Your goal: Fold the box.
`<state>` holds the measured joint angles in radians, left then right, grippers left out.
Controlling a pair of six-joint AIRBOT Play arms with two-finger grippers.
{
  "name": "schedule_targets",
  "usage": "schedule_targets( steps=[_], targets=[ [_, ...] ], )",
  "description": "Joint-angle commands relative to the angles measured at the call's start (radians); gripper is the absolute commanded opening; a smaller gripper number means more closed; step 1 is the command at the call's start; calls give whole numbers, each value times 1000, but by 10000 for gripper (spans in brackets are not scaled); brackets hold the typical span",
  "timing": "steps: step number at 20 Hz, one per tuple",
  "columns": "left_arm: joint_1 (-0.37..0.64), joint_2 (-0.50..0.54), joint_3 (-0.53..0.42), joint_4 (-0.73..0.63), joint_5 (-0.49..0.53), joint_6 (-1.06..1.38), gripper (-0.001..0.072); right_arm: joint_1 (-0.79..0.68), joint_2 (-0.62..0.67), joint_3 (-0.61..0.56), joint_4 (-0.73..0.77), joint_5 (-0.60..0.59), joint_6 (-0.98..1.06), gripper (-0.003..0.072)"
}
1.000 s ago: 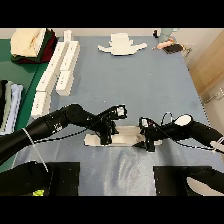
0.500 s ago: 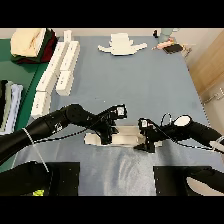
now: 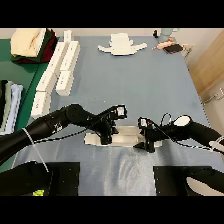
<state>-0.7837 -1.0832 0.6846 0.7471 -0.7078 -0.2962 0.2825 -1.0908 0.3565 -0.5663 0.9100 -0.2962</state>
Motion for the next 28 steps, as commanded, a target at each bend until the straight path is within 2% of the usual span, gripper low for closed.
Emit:
schedule_targets(
  steps=[1,4,5,28],
  targets=[
    [0,1,0,0,0,0,15,0,2,1,2,-3,0,470],
    [0,1,0,0,0,0,15,0,2,1,2,-2,0,489],
    [0,1,0,0,0,0,15,0,2,1,2,-3,0,525],
    [-1,0,0,-24,4,-11,16,-1,1,1,-2,-3,0,525]
  ],
)
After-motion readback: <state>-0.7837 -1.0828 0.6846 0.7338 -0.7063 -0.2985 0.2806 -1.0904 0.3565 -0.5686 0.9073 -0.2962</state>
